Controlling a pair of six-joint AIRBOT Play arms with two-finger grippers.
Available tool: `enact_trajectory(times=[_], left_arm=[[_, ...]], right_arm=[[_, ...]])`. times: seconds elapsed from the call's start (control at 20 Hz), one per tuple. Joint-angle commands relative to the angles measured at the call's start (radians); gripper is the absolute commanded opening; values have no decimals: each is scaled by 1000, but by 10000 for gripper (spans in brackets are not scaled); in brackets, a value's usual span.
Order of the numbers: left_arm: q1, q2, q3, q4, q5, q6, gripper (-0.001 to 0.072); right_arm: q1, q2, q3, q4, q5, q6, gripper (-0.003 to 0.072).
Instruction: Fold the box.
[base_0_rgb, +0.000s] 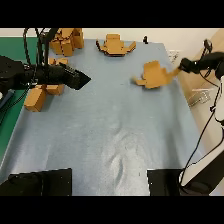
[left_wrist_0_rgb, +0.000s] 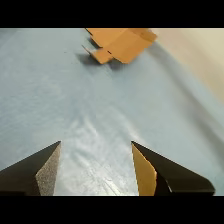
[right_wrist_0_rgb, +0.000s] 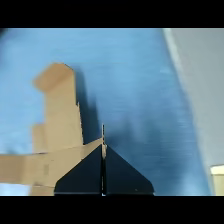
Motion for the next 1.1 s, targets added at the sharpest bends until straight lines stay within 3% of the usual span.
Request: enact_trajectory(times=[0.0, 0.15, 0.35, 0.5, 0.7, 0.85, 1.05], left_arm=[[53, 0, -2, 49, 23, -47, 688], [142, -30, -3, 44, -34, -37, 689], [215, -144, -3, 3, -159, 53, 689], [236, -251, -3, -73, -182, 137, 688], [233, -423, -3, -188, -256, 260, 689], [233, -559, -3, -348, -301, 415, 689], [224, -684, -3, -465, -349, 511, 688]], right_arm=[[126, 264, -200, 64, -4, -17, 1], [265, 502, -511, 175, 151, -17, 0], [491, 837, -1011, 280, 577, 13, 0], [636, 998, -1278, 281, 815, 55, 0], [721, 1000, -1431, 270, 840, 53, 0], [837, 948, -1482, 256, 1048, 43, 1], [927, 851, -1482, 251, 1134, 43, 1]])
